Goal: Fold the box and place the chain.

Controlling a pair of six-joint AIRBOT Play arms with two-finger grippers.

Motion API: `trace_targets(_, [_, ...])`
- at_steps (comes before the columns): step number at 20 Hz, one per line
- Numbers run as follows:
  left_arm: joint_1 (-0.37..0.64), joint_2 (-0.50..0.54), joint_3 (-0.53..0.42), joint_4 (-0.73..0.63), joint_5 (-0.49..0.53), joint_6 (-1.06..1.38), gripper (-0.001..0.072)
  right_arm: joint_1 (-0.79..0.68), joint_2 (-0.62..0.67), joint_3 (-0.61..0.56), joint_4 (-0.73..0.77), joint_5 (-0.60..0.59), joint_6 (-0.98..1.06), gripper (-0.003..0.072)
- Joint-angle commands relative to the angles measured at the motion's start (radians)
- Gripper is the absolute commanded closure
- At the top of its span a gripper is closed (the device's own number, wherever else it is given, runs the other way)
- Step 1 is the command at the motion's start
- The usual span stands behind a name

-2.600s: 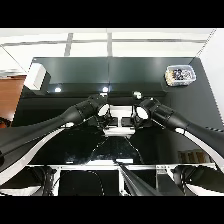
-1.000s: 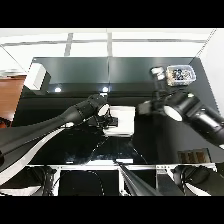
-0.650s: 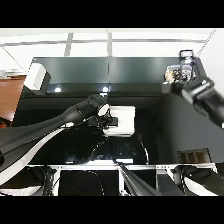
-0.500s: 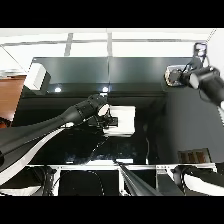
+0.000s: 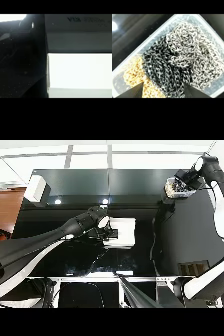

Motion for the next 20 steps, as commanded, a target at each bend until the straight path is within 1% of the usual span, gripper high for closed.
trace_targets(1, [0.001,-0.001,0.000,0.000,-0.001,0.000,0.0683,-0.010,-0.066,0.068,0.025,0.055,0.028,0.0160])
trace_targets(6, [0.001,-0.001,0.000,0.000,-0.005,0.000,0.0683,-0.016,-0.100,0.068,0.025,0.017,0.031,0.0161])
trace_targets(7, [0.001,-0.001,0.000,0.000,-0.005,0.000,0.0683,-0.019,-0.101,0.068,0.026,0.011,0.028,0.0308])
trace_targets(8, [0.001,-0.001,0.000,0.000,-0.005,0.000,0.0683,-0.023,-0.100,0.069,0.045,0.010,-0.005,0.0567])
trace_targets(9, [0.001,-0.001,0.000,0.000,-0.004,0.000,0.0683,-0.029,-0.094,0.072,0.088,0.008,-0.080,0.0666])
trace_targets(11, [0.001,-0.001,0.000,0.000,-0.003,0.000,0.0683,-0.037,-0.071,0.095,0.111,0.028,-0.153,0.0667])
trace_targets(15, [0.001,-0.001,0.000,0.000,-0.004,0.000,0.0683,-0.048,-0.007,0.216,0.111,0.151,-0.287,0.0667])
trace_targets(20, [0.001,0.000,0.000,0.000,-0.007,0.000,0.0683,-0.049,0.131,0.230,0.113,0.146,-0.368,0.0667])
